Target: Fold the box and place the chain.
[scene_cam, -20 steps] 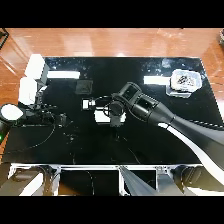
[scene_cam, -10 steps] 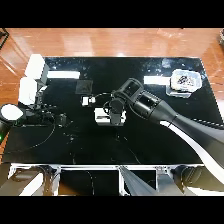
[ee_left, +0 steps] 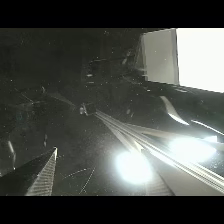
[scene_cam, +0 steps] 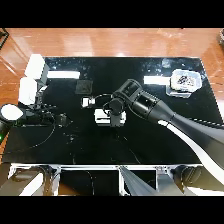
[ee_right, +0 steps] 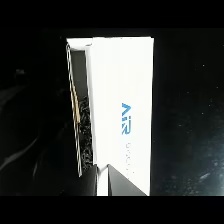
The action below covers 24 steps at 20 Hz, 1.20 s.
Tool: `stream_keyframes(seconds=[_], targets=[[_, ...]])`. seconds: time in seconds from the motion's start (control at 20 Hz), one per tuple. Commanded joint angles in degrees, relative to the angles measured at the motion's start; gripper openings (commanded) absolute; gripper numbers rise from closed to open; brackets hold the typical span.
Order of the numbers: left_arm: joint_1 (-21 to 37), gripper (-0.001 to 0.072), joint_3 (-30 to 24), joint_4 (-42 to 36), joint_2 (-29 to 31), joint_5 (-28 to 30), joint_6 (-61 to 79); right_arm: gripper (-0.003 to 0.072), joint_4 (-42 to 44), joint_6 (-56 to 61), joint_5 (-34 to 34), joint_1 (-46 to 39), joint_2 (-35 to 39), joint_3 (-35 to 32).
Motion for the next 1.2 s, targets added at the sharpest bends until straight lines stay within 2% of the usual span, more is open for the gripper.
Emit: stream_keyframes(seconds=[0.0, 0.1, 0.15, 0.2, 0.95, 1.15], targets=[[0.04, 0.0620, -0.02, 0.00, -0.04, 0.02, 0.00, 0.0061, 0.39, 0.00, -0.37, -0.02, -0.13, -0.02], [0.04, 0.0619, -0.02, 0.00, -0.04, 0.02, 0.00, 0.0066, 0.39, 0.00, -0.46, -0.02, -0.11, 0.00], [0.04, 0.0619, -0.02, 0.00, -0.04, 0.04, 0.00, 0.0149, 0.39, 0.02, -0.42, -0.02, -0.11, -0.02], [0.04, 0.0619, -0.02, 0.00, -0.04, 0.04, 0.00, 0.0170, 0.37, 0.04, -0.42, -0.02, -0.11, 0.00], [0.04, 0.0619, -0.02, 0.00, -0.04, 0.04, 0.02, 0.0170, 4.46, 0.72, -0.35, 0.07, -1.60, -0.31], [0.04, 0.0619, -0.02, -0.02, -0.04, 0.02, 0.26, 0.0170, 4.22, 4.81, 2.75, -0.04, 0.61, -0.11]])
